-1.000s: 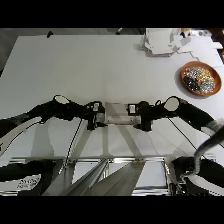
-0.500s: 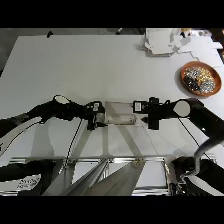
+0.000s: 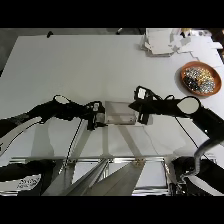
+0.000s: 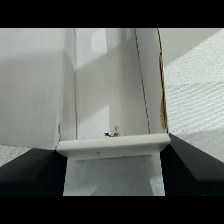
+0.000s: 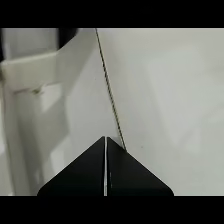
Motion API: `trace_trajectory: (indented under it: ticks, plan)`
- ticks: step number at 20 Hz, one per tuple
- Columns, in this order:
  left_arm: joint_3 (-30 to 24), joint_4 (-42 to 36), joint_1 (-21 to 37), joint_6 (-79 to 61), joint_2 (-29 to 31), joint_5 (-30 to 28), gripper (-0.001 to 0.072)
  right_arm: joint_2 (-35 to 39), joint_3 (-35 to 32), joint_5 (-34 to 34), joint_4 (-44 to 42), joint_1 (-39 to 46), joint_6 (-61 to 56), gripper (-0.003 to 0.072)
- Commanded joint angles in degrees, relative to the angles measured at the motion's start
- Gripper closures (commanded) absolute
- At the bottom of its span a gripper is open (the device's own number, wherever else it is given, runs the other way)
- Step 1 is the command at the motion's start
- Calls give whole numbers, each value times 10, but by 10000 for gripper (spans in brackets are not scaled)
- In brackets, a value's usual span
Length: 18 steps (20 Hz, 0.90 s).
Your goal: Fold the box and place the chain.
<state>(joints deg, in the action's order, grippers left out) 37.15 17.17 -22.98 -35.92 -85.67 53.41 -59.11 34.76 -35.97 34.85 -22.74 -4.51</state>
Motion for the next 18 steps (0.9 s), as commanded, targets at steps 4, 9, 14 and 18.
trace_trajectory:
  ticks: [4, 9, 14, 18]
  plan:
    - [0, 0, 0, 0, 0, 0, 622, -110, 0, 72, -77, 0, -26, 665]
    - [0, 0, 0, 0, 0, 0, 622, -86, 0, 49, -50, 0, -30, 665]
    - [0, 0, 0, 0, 0, 0, 622, 46, 1, 35, 93, 0, -86, 667]
    - [0, 0, 0, 0, 0, 0, 622, 117, 0, -129, 205, 0, -80, 667]
